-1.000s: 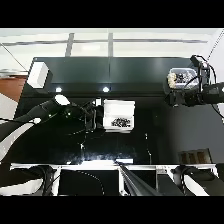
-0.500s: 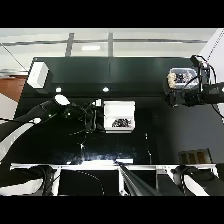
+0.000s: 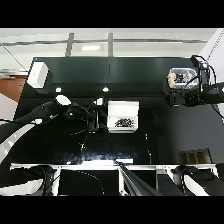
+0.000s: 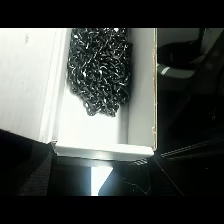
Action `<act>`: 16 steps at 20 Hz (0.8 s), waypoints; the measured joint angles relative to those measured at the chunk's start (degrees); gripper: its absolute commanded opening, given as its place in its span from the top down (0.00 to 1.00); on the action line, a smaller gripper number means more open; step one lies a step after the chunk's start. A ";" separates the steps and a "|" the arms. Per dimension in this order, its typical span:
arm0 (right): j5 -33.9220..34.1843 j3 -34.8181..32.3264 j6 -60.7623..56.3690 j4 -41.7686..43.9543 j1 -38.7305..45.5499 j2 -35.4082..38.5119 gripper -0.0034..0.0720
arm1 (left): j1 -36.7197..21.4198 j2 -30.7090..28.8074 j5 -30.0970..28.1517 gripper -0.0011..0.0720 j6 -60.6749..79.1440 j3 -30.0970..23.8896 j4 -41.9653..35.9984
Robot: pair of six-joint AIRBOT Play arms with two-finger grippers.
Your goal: Fold the box and place the chain.
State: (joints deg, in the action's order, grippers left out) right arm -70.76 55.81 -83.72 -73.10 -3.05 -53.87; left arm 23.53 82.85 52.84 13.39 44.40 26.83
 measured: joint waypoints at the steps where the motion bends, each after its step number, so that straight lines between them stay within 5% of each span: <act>1: -0.07 -0.02 0.00 0.00 0.00 0.00 0.23 | 0.20 0.00 -0.11 0.02 0.02 0.04 0.09; 6: -0.07 -0.02 0.00 -0.02 -0.02 0.00 0.23 | 0.90 0.00 -0.42 0.05 0.00 0.09 0.98; 7: -0.07 -0.02 0.00 0.00 -0.02 0.00 0.23 | 0.94 0.00 -0.48 0.09 -0.04 0.11 1.03; 8: -0.07 0.00 0.00 -0.02 -0.02 0.00 0.23 | 0.98 0.00 -0.70 0.23 -0.09 0.11 1.14; 10: -0.04 0.00 -0.02 0.00 -0.02 0.00 0.23 | 1.03 0.00 -0.81 0.30 -0.31 0.13 1.16; 16: 0.02 0.00 -0.02 -0.02 -0.02 0.00 0.23 | 1.03 0.00 -1.25 0.33 -0.83 0.15 1.20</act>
State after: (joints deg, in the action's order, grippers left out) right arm -70.74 55.81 -83.74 -73.12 -3.07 -53.87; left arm 24.56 82.85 51.59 12.56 44.56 28.03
